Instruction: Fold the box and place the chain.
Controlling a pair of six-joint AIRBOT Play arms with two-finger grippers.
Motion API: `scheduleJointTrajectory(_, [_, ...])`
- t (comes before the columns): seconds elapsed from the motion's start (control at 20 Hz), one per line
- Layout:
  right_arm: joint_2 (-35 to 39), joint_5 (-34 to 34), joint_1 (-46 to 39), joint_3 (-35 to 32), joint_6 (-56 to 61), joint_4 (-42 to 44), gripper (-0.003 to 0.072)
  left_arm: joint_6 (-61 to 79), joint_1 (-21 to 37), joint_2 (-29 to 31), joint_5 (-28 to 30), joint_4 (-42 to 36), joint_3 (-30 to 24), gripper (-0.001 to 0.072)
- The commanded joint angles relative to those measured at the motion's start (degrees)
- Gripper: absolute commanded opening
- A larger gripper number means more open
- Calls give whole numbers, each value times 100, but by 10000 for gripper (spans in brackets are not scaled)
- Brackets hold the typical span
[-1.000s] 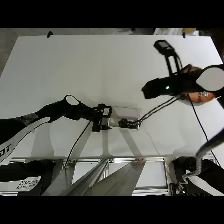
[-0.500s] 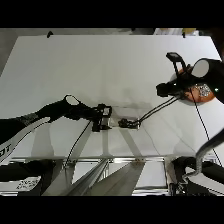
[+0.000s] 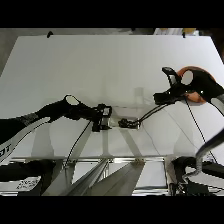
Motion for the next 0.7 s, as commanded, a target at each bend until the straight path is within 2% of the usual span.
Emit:
scheduleJointTrajectory(0.0, [-81, -46, -4, -33, 24, 2, 286, 0, 0, 4, 0, 2, 4, 252])
scheduleJointTrajectory(0.4, [-361, -39, -4, -33, 299, -31, 281, 0, 0, 4, 2, 2, 4, 252])
scheduleJointTrajectory(0.55, [-549, -39, -4, -33, 302, -31, 230, 2, 0, 2, 2, 2, 4, 252])
scheduleJointTrajectory(0.65, [-632, -68, -4, -33, 299, -35, 150, 0, 0, 4, 2, 2, 4, 252])
